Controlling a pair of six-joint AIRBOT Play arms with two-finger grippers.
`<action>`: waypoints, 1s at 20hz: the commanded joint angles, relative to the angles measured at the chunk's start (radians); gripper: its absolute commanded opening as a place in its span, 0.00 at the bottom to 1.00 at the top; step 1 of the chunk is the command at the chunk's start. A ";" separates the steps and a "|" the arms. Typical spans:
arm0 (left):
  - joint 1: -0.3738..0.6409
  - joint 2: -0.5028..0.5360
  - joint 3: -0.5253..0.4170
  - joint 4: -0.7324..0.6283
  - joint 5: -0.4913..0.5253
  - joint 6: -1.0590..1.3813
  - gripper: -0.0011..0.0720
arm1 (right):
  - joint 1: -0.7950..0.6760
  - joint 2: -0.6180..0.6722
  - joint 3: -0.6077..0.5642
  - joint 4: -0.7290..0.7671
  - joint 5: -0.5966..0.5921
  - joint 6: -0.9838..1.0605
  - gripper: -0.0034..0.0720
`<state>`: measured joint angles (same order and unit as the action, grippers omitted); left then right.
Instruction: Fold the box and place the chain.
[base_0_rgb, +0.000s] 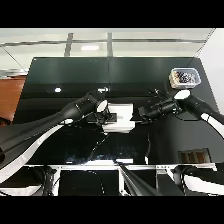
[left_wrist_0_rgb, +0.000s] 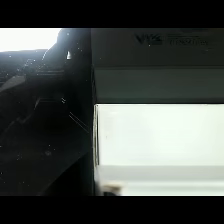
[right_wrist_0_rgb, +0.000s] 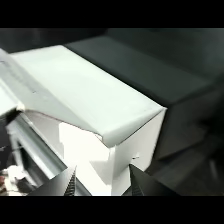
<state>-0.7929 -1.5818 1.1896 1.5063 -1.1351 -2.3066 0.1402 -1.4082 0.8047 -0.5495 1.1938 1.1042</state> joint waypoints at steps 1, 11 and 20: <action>0.000 -0.001 0.000 0.000 0.000 0.000 0.06 | 0.087 0.003 0.082 -0.182 -0.026 0.219 0.53; 0.000 -0.001 0.000 0.000 0.000 0.000 0.05 | 0.381 0.003 0.210 -0.649 -0.088 0.749 0.44; 0.000 -0.001 0.000 0.000 -0.001 0.000 0.06 | 0.528 0.000 0.222 -0.919 -0.103 1.064 0.44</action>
